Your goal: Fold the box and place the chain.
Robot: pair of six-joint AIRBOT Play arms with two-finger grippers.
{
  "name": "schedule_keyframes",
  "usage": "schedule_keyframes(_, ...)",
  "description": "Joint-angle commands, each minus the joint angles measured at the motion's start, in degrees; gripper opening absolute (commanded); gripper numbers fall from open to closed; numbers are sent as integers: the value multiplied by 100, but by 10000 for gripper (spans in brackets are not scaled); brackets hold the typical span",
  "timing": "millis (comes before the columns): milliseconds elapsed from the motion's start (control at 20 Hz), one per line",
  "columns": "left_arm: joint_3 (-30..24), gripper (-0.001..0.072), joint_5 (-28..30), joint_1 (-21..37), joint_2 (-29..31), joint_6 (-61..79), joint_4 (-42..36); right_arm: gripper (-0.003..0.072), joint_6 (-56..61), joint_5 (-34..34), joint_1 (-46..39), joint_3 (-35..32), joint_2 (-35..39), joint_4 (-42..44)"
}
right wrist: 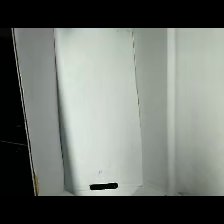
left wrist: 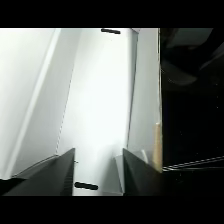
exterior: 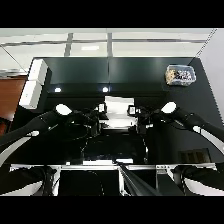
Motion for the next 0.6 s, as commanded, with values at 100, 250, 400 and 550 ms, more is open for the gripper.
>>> schedule_keyframes(100,2,349,0,2,-4,-11,4,406,0,4,-2,-2,-2,-2)
schedule_keyframes(250,15,33,-170,59,83,-33,243,406,0,4,-2,-2,-2,-2)
schedule_keyframes(400,70,29,-374,435,636,-1655,1182,406,0,4,-2,-2,-2,-2)
schedule_keyframes(550,68,29,-798,1147,1493,-3307,2378,405,0,4,-2,-2,-2,-2)
